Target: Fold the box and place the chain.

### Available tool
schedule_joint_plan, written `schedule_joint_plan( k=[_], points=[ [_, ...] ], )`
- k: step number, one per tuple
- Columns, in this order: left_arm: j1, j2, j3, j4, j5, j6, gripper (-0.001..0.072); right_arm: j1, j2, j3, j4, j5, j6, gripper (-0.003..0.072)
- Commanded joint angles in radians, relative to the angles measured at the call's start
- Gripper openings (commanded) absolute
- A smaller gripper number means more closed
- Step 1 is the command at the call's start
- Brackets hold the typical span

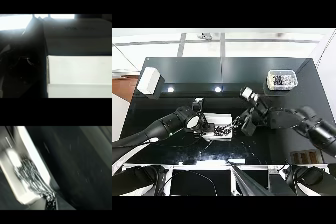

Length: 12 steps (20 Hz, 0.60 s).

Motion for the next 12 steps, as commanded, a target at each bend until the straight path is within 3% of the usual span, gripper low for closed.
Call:
schedule_joint_plan(
  k=[1,2,7,8,9,10,12],
  points=[
    [0.000,0.000,0.000,0.000,0.001,0.000,0.0032,-0.001,0.026,0.110,0.210,-0.024,0.094,0.0020],
    [0.000,0.000,0.000,0.000,0.002,0.000,0.0032,0.004,0.025,0.113,0.266,0.000,0.093,0.0020],
    [0.000,0.000,0.000,0.000,0.000,0.000,0.0032,0.126,-0.111,0.107,0.256,0.043,0.115,0.0021],
    [0.000,0.000,0.000,0.000,0.000,0.000,0.0032,0.132,-0.129,0.107,0.253,0.042,0.116,0.0051],
    [0.000,0.000,0.000,0.000,0.000,0.000,0.0032,0.127,-0.132,0.108,0.227,0.035,0.128,0.0354],
    [0.000,0.000,0.000,0.000,-0.001,0.001,0.0032,0.109,-0.123,0.109,0.180,0.015,0.164,0.0521],
    [0.000,0.000,0.000,0.000,0.000,0.001,0.0032,0.028,-0.077,0.109,0.103,-0.081,0.190,0.0535]
  ],
)
